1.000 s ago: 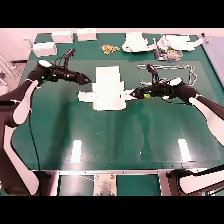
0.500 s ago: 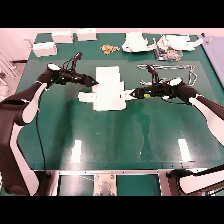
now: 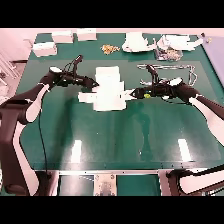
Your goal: Fold the box and place the chain.
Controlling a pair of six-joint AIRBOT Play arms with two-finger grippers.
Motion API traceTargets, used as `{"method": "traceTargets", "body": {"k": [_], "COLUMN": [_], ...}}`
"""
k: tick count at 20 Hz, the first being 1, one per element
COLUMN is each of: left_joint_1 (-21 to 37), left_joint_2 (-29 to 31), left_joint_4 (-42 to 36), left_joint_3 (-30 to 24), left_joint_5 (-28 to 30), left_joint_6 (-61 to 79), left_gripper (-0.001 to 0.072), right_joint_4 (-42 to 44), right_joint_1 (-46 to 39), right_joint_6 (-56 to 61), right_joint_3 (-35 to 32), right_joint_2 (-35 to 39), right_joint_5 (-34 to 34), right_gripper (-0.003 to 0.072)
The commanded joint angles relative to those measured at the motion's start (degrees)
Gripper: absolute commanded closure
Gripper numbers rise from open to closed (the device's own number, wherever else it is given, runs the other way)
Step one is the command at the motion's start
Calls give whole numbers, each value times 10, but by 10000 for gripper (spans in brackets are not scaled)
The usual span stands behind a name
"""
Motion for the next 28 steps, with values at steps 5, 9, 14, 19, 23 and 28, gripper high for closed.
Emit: {"method": "traceTargets", "body": {"k": [5,9,14,19,23,28], "left_joint_1": [0,0,0,0,0,0], "left_joint_2": [-9,-11,-11,-11,-11,-11], "left_joint_4": [-2,-14,-53,-69,-68,-68], "left_joint_3": [0,0,0,0,-1,-26], "left_joint_5": [-7,-20,-52,-93,-111,-115], "left_joint_6": [21,51,108,177,274,372], "left_gripper": [359,393,586,689,691,693], "right_joint_4": [0,0,0,2,3,38], "right_joint_1": [0,0,0,0,-6,-54], "right_joint_6": [-6,-6,-6,-6,-14,-18], "right_joint_3": [0,0,0,0,4,32], "right_joint_2": [0,-1,-6,-13,-12,12], "right_joint_5": [-4,-6,-6,-6,-10,-1], "right_gripper": [683,683,683,682,328,327]}}
